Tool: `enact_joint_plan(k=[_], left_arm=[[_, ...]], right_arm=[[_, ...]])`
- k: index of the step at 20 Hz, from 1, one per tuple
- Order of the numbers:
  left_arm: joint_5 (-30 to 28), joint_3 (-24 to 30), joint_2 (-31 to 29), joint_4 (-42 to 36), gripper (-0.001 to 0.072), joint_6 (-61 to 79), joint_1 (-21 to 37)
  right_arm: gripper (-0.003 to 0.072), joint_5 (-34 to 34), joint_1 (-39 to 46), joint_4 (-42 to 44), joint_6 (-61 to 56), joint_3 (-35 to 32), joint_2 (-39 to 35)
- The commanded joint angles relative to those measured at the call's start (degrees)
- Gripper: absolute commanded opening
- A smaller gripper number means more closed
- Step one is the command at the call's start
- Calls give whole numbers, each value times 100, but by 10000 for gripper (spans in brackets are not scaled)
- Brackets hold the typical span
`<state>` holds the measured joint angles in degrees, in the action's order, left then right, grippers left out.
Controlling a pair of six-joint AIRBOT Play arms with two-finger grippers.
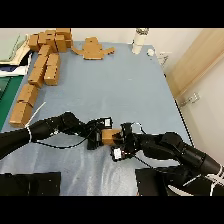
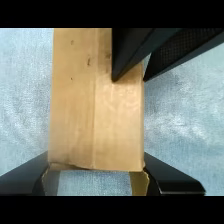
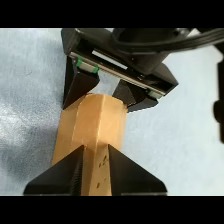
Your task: Fold the box.
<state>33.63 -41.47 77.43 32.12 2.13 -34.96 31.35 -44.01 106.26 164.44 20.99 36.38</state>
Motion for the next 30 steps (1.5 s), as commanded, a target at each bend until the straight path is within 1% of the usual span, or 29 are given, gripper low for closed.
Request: enact_joint_plan(k=[1,5,7,9,15,25,28,30], left_arm=[[-9,0,-2,0,439,-2,4],[-9,0,-4,0,438,-2,4],[-11,0,-2,0,438,-2,4],[-9,0,-4,0,438,-2,4],[-9,0,-2,0,438,-2,4],[-11,0,-2,0,438,-2,4],[-7,0,-2,0,438,-2,4],[-11,0,-2,0,438,-2,4]], right_arm=[[222,-9,-7,4,-105,0,-140],[219,-87,-4,2,-116,0,-181],[163,-166,-2,-4,-116,0,-181],[163,-240,0,-63,-120,0,-168],[164,-181,-7,-57,-264,0,33],[163,420,-7,330,-267,-2,83],[164,411,-7,354,-483,0,81],[164,409,-7,538,-710,0,81]])
